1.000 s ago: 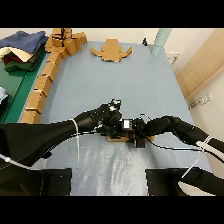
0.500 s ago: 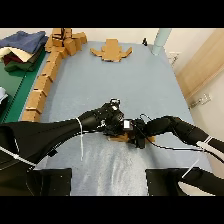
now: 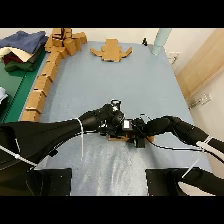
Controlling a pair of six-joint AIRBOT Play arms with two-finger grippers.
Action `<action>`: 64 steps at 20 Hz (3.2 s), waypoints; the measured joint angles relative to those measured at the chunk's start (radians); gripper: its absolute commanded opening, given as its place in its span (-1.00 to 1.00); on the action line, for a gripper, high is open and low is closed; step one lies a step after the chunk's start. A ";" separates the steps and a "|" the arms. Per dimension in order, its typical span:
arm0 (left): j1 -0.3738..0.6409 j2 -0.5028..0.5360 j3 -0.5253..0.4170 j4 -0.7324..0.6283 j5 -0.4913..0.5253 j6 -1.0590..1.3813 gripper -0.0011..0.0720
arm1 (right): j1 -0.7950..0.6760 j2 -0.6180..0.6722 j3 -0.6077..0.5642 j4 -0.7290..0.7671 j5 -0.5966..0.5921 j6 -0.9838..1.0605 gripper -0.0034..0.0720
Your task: Fold the box.
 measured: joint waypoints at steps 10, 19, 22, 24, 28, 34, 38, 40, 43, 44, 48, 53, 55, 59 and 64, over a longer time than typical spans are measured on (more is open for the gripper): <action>0.023 0.000 0.000 0.008 -0.009 -0.024 -0.94 | -0.001 0.000 0.000 0.000 -0.004 0.007 0.50; 0.022 0.001 0.001 -0.024 0.018 -0.015 0.26 | 0.000 0.000 0.000 0.000 -0.006 0.000 0.50; 0.029 0.001 0.001 -0.034 0.000 -0.021 0.26 | 0.000 0.000 0.000 0.000 -0.006 0.002 0.50; 0.042 0.001 0.002 -0.074 -0.016 -0.019 0.25 | 0.000 0.000 0.000 0.000 -0.006 0.002 0.50; 0.099 0.011 0.010 -0.164 -0.076 0.028 0.26 | 0.000 0.000 0.000 0.000 -0.006 0.003 0.50; 0.230 0.015 0.069 -0.344 -0.151 0.141 0.26 | 0.000 0.000 0.000 0.000 -0.006 0.004 0.50; 0.307 0.016 0.100 -0.441 -0.200 0.211 0.26 | 0.000 0.000 0.000 0.000 -0.006 0.004 0.50; 0.351 0.016 0.107 -0.466 -0.248 0.245 0.08 | 0.000 0.000 0.000 0.000 -0.006 0.004 0.50; 0.421 0.016 0.112 -0.484 -0.335 0.309 -0.94 | 0.000 0.000 0.000 0.000 -0.006 0.003 0.50; 0.443 0.016 0.113 -0.486 -0.357 0.335 -0.94 | 0.000 0.000 0.000 0.000 -0.006 0.003 0.50; 0.513 0.016 0.114 -0.484 -0.381 0.552 -0.94 | 0.000 0.000 0.000 0.000 -0.006 0.003 0.50; 0.546 0.016 0.101 -0.479 -0.361 0.995 -0.94 | 0.000 0.000 0.000 0.000 -0.006 0.003 0.50; 0.549 0.017 0.081 -0.478 -0.381 1.134 -0.95 | 0.000 0.000 0.000 0.000 -0.006 0.003 0.50; 0.528 0.066 -0.048 -0.476 -0.365 1.329 -0.95 | 0.000 0.000 0.000 0.000 -0.006 0.003 0.50; 0.415 0.225 -0.269 -0.480 -0.120 1.537 -0.94 | 0.000 0.000 0.000 0.000 -0.006 0.003 0.50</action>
